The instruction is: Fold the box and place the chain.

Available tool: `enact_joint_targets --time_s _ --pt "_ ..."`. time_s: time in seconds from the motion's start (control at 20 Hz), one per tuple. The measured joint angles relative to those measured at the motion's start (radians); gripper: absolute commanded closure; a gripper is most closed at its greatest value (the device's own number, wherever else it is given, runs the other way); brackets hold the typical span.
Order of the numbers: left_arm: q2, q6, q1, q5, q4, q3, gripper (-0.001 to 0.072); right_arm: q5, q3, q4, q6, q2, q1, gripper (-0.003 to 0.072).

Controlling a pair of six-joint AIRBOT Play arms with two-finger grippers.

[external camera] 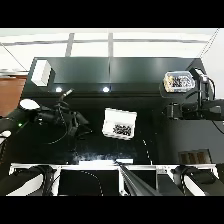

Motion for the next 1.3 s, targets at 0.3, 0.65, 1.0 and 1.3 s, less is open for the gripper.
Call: enact_joint_targets --time_s 0.3,0.65,1.0,1.3 --pt "-0.079 0.403 -0.130 0.145 0.099 0.056 -0.0003 -0.001 0.000 0.000 0.013 0.000 0.002 0.0412" --pt "-0.233 0.527 -0.182 0.123 0.079 0.156 -0.0003 -0.013 0.000 0.000 0.016 0.000 0.028 0.0412" --pt "-0.276 0.547 -0.224 0.124 0.035 0.188 -0.0003 -0.032 0.000 -0.006 0.016 0.000 0.033 0.0412" --pt "-0.282 0.529 -0.261 0.155 0.031 0.194 -0.0002 -0.037 0.000 -0.021 0.013 0.000 0.034 0.0412"
